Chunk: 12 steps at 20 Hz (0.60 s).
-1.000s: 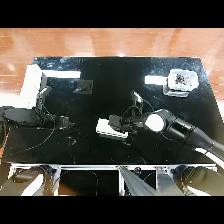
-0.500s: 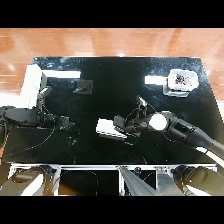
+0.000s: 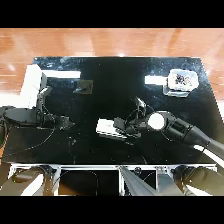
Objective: Fold the box and place the chain.
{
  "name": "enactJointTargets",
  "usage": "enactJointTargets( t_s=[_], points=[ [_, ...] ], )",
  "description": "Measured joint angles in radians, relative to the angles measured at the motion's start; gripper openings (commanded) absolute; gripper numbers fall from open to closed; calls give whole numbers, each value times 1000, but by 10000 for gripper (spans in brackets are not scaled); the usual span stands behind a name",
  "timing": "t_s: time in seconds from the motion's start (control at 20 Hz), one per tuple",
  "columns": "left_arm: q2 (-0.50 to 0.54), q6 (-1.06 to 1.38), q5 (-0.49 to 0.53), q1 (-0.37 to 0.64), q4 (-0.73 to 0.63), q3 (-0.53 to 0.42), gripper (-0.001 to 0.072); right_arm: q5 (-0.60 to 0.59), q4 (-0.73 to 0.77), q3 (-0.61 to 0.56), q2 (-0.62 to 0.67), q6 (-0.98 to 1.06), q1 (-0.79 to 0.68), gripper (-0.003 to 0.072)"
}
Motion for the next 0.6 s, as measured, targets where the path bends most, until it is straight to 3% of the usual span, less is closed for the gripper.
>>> enactJointTargets(
  t_s=[0.6],
  points=[
    [-2,0,-12,0,-2,0,443,-4,-5,0,-35,-39,0,32]
  ],
)
